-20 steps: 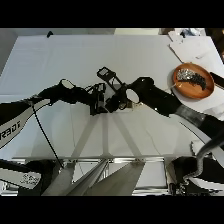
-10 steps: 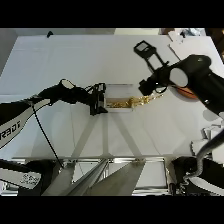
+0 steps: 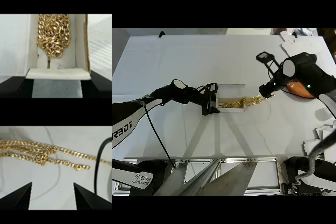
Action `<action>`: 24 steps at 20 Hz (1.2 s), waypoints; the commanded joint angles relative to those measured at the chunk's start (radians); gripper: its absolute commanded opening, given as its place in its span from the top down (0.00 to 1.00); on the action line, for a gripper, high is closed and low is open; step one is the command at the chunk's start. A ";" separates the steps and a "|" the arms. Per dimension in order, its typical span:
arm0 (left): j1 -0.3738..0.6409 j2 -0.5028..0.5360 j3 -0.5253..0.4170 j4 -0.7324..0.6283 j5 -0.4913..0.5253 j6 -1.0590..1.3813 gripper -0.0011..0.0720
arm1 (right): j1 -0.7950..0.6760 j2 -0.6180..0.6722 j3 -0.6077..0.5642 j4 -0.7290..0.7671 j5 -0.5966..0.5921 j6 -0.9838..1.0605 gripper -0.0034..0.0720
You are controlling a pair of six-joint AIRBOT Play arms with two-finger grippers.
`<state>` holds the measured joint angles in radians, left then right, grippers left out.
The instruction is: Fold the box and place the chain.
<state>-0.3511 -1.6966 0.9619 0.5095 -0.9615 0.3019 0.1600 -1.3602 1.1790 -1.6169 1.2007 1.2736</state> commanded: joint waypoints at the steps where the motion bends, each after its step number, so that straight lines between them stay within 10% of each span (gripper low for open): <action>1: 0.000 0.000 0.000 0.000 0.000 0.000 0.64 | 0.000 -0.039 0.000 0.042 -0.045 -0.382 0.15; 7: 0.000 0.000 0.000 0.000 0.000 0.000 0.64 | 0.000 -0.064 0.000 0.216 -0.142 -0.919 0.13; 24: 0.000 0.000 0.000 0.000 0.000 0.000 0.64 | -0.083 -0.286 -0.002 0.210 -0.092 -0.988 0.10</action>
<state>-0.3511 -1.6966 0.9619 0.5095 -0.9615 0.3023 0.0864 -1.6184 1.1778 -1.4067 1.1126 0.2920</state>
